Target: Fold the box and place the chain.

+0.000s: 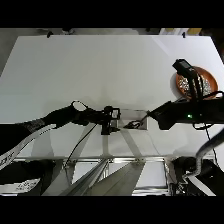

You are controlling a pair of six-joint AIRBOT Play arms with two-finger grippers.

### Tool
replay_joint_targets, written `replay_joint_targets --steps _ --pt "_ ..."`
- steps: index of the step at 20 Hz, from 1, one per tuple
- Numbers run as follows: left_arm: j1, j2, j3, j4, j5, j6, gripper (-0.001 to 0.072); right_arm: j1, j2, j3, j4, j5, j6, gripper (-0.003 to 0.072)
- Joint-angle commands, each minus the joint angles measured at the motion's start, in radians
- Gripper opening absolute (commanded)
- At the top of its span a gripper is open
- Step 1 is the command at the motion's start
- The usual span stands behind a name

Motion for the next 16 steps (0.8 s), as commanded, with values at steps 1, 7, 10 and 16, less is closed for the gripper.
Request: replay_joint_targets --steps 1,7,10,16 --pt "0.000 0.000 0.000 0.000 0.000 0.000 0.0389 0.089 -0.069 0.001 0.010 -0.112 0.002 0.0014" --pt "0.000 0.000 0.000 0.000 0.000 0.000 0.0389 0.142 -0.253 0.000 -0.045 -0.085 0.001 0.0015" --pt "0.000 0.000 0.000 0.000 0.000 0.000 0.0389 0.146 -0.296 0.000 -0.045 -0.093 -0.005 0.0161" --pt "0.000 0.000 0.000 0.000 0.000 0.000 0.0389 -0.015 -0.296 0.119 -0.042 -0.035 -0.071 0.0057"
